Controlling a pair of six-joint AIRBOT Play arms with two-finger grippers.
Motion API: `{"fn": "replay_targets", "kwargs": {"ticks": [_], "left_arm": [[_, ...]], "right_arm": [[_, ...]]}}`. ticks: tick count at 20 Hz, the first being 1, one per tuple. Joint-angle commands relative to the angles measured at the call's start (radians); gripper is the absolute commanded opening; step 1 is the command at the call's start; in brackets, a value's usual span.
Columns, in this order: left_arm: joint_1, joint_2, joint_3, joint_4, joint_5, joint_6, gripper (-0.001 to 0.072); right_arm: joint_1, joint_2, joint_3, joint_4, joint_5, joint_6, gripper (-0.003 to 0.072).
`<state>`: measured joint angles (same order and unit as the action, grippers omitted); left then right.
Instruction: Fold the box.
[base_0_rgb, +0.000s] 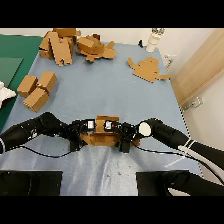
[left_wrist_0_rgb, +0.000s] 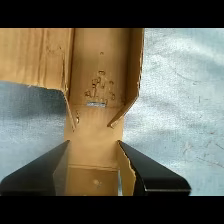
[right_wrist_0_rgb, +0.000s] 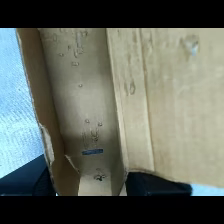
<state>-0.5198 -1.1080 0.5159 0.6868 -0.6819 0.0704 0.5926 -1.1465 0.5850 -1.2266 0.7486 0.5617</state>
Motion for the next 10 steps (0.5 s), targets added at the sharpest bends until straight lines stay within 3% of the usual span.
{"fn": "replay_targets", "kwargs": {"ticks": [1,10], "left_arm": [[0.008,0.012,0.006,0.020,-0.008,-0.034,0.0443],[-0.042,0.010,0.006,-0.062,0.002,0.023,0.0443]], "right_arm": [[0.000,0.000,-0.001,0.000,0.002,-0.001,0.0442],[0.000,0.000,-0.001,0.000,0.002,-0.001,0.0442]]}}
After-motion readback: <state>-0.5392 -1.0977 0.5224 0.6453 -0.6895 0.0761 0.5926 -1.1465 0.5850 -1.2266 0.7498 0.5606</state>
